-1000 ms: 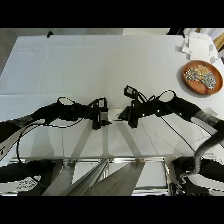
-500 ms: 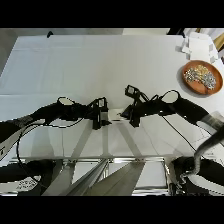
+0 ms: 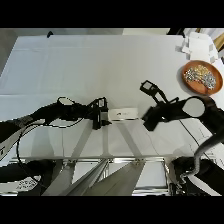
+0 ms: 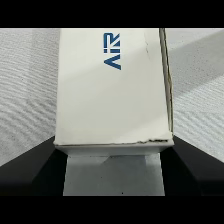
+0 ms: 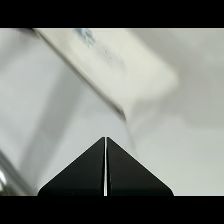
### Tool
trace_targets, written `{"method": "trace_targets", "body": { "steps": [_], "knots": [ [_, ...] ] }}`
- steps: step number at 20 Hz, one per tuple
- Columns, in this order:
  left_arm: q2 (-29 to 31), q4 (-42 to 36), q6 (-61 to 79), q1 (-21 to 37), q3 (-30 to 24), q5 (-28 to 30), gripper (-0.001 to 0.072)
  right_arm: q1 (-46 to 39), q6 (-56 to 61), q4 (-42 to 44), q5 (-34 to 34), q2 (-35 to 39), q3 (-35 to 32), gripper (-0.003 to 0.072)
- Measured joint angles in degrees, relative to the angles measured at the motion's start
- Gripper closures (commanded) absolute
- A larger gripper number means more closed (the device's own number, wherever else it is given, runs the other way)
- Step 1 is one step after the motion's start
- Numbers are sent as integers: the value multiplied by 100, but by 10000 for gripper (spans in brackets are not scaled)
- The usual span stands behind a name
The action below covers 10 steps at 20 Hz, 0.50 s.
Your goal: Fold the box and place the chain.
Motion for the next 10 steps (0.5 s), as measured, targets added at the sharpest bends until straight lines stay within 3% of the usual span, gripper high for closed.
{"method": "trace_targets", "body": {
  "steps": [2, 4, 10],
  "knots": [
    [0, 0, 2, 0, 0, 0, 573, 0, 623, -1078, 905, 238, 0, 668],
    [0, 0, 2, 0, 0, -2, 573, 0, 975, -1613, 1449, 361, 0, 668],
    [0, 2, 2, 0, 0, -2, 573, 0, 1342, -1943, 2079, 422, -2, 668]
  ]
}}
